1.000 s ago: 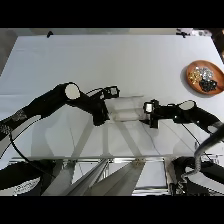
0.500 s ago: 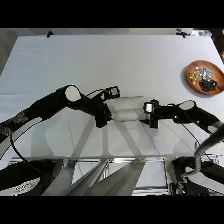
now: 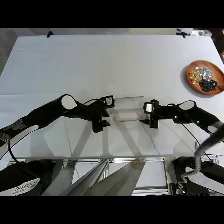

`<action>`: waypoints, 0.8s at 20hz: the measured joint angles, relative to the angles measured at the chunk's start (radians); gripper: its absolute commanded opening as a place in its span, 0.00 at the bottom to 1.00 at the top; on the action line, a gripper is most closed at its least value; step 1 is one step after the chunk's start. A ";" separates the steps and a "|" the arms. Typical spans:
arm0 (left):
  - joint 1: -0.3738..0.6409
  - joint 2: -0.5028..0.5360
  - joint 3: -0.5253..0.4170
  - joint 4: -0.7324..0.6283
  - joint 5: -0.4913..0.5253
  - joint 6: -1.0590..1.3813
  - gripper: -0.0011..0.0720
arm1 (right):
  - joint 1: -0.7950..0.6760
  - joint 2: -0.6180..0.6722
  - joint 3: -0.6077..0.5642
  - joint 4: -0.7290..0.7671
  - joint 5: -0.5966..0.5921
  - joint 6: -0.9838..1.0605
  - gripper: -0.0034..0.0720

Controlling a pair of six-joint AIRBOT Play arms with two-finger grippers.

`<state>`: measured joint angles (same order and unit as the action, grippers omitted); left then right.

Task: Fold the box and place the chain.

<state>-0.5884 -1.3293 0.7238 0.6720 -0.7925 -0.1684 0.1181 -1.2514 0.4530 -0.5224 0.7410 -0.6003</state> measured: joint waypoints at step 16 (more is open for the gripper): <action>-0.013 -0.066 -0.006 -0.097 0.134 0.116 0.55 | 0.000 0.000 0.000 0.000 0.000 0.000 0.80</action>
<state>-0.6018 -1.3956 0.7174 0.5747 -0.6586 -0.0521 0.1181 -1.2514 0.4530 -0.5224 0.7410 -0.6003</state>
